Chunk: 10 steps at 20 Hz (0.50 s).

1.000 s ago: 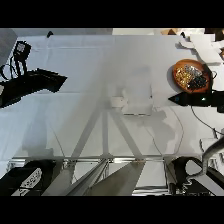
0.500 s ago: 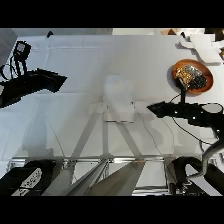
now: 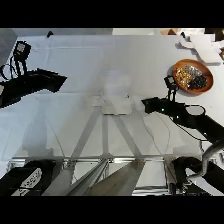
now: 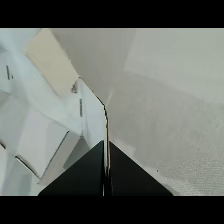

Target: Fold the box and place the chain.

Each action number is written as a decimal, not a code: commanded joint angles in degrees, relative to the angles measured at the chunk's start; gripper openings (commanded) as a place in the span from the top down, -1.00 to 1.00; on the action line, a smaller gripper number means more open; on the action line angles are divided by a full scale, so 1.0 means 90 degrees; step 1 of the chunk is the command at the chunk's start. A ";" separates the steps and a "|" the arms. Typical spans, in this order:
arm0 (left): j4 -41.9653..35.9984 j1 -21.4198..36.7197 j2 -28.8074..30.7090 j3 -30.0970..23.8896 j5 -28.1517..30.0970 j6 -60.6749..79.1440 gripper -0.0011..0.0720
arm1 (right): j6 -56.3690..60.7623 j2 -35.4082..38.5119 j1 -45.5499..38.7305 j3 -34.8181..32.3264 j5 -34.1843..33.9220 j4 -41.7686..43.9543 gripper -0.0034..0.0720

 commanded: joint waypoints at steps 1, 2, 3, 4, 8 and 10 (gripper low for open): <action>0.0000 -0.0005 0.0005 0.0005 0.0000 0.0000 -0.36 | -0.0801 -0.0556 0.0075 -0.0002 -0.0015 0.0984 0.90; 0.0000 -0.0002 0.0005 0.0005 0.0000 0.0000 -0.36 | -0.1151 -0.0685 0.0075 -0.0002 0.0148 0.1365 0.90; 0.0000 -0.0002 0.0005 0.0005 0.0000 0.0000 -0.36 | -0.1452 -0.0799 0.0075 -0.0002 0.0301 0.1719 0.90; 0.0000 -0.0002 0.0005 0.0005 0.0002 0.0000 -0.36 | -0.1678 -0.0899 0.0075 -0.0002 0.0408 0.2018 0.90; 0.0000 -0.0002 0.0005 0.0005 0.0000 0.0000 -0.36 | -0.2047 -0.1054 0.0073 -0.0002 0.0376 0.2419 0.90; 0.0000 -0.0002 0.0005 0.0005 0.0000 0.0000 -0.36 | -0.2062 -0.1054 0.0073 -0.0002 0.0308 0.2397 0.89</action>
